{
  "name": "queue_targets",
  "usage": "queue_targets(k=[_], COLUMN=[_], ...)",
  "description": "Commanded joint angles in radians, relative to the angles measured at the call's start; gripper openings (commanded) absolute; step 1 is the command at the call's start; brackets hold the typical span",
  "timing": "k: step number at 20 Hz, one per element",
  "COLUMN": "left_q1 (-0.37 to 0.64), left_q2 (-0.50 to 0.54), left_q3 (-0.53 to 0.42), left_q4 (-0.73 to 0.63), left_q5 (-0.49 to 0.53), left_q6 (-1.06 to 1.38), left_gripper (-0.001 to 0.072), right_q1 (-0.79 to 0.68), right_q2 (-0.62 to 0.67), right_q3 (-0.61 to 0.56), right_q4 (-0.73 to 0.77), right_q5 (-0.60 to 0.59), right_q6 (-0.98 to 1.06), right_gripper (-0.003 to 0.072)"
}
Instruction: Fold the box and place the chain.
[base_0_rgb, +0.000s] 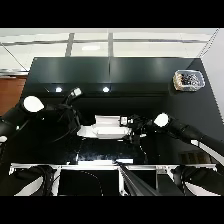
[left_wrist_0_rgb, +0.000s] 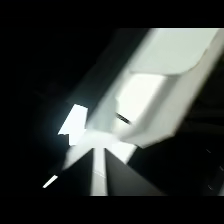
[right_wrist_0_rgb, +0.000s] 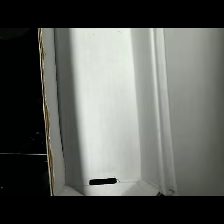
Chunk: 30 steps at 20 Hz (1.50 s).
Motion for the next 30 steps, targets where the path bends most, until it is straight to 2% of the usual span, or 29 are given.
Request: queue_targets(k=[1, 2, 5, 9, 12, 13, 14, 15, 16, 17, 18, 23, 27, 28, 29, 30], left_q1=[0.029, 0.008, -0.083, -0.203, -0.212, -0.209, -0.209, -0.211, -0.211, -0.211, -0.211, -0.211, -0.21, -0.21, -0.21, -0.211], left_q2=[0.026, 0.023, -0.008, -0.042, -0.044, -0.044, -0.044, -0.044, -0.044, -0.044, -0.044, -0.09, -0.116, -0.116, -0.116, -0.116], left_q3=[-0.114, -0.127, -0.129, -0.129, -0.129, -0.129, -0.129, -0.129, -0.129, -0.129, -0.129, -0.129, -0.127, -0.127, -0.127, -0.127], left_q4=[-0.124, -0.118, -0.113, -0.063, -0.063, -0.063, -0.063, -0.072, -0.084, -0.101, -0.122, -0.315, -0.332, -0.331, -0.331, -0.332], left_q5=[-0.051, 0.0, 0.134, 0.339, 0.364, 0.36, 0.358, 0.346, 0.322, 0.299, 0.283, 0.274, 0.285, 0.28, 0.28, 0.285], left_q6=[0.325, 0.376, 0.517, 0.532, 0.518, 0.516, 0.515, 0.515, 0.515, 0.516, 0.516, 0.517, 0.522, 0.522, 0.523, 0.523], left_gripper=[0.0697, 0.0716, 0.071, 0.0695, 0.0659, 0.059, 0.0553, 0.0454, 0.0299, 0.0201, 0.0163, 0.0163, 0.0157, 0.0134, 0.015, 0.0277], right_q1=[0.0, 0.0, 0.0, 0.0, 0.0, 0.0, 0.0, 0.0, 0.0, 0.0, 0.0, 0.0, 0.0, 0.0, 0.0, 0.0], right_q2=[-0.001, -0.001, -0.001, -0.001, -0.001, -0.001, -0.001, -0.001, -0.001, -0.001, -0.001, -0.001, -0.001, -0.001, -0.001, -0.001], right_q3=[-0.001, -0.001, -0.001, -0.001, -0.001, -0.001, -0.001, -0.001, -0.001, -0.001, -0.001, -0.001, -0.001, -0.001, -0.001, -0.001], right_q4=[0.0, 0.0, 0.0, 0.0, 0.0, 0.0, 0.0, 0.0, 0.0, 0.0, 0.0, 0.0, 0.0, 0.0, 0.0, 0.0], right_q5=[0.0, 0.0, 0.0, 0.0, 0.0, 0.0, 0.0, 0.0, 0.0, 0.0, 0.0, 0.0, 0.0, 0.0, 0.0, 0.0], right_q6=[0.0, 0.0, 0.0, 0.0, 0.0, 0.0, 0.0, 0.0, 0.0, 0.0, 0.0, 0.0, 0.0, 0.0, 0.0, 0.0], right_gripper=[0.0411, 0.0412, 0.0411, 0.0412, 0.0411, 0.0411, 0.0411, 0.0411, 0.0411, 0.0411, 0.0412, 0.0411, 0.0411, 0.0411, 0.0412, 0.0411])
